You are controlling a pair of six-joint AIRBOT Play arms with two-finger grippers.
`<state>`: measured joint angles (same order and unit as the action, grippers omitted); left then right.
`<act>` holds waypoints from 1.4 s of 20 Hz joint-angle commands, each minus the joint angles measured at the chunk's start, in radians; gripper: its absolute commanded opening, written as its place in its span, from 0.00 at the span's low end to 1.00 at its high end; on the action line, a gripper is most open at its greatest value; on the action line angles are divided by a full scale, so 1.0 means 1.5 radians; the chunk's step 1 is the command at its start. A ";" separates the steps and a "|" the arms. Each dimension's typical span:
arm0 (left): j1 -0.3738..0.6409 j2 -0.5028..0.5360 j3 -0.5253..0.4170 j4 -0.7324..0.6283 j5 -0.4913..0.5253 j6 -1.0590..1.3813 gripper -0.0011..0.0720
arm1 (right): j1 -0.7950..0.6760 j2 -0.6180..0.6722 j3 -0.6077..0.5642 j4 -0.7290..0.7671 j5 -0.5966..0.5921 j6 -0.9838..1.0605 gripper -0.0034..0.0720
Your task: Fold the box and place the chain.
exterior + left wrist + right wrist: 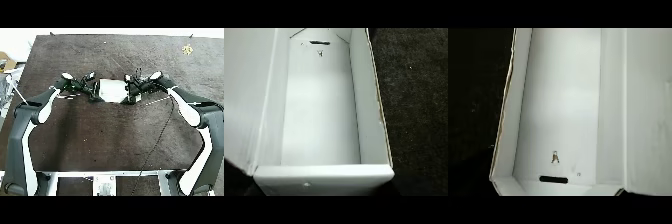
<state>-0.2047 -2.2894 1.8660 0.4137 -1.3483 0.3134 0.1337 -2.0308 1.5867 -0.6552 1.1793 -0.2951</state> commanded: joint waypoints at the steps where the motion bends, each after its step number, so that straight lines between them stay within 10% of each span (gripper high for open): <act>1: 0.000 0.000 0.000 0.001 -0.001 0.001 0.65 | 0.000 0.025 0.001 -0.025 0.002 0.002 0.96; 15: 0.000 0.000 0.000 0.001 -0.001 0.001 0.65 | -0.001 0.148 0.002 -0.187 0.035 0.207 0.92; 17: 0.000 0.000 0.000 0.001 -0.001 0.000 0.65 | -0.008 0.164 0.002 -0.176 0.067 0.260 0.30; 19: 0.000 0.000 0.000 0.001 -0.001 0.001 0.65 | -0.018 0.164 0.001 -0.114 0.091 0.284 0.07; 28: 0.000 0.000 0.000 0.001 -0.002 0.000 0.65 | -0.014 0.125 -0.001 0.081 -0.119 0.287 0.06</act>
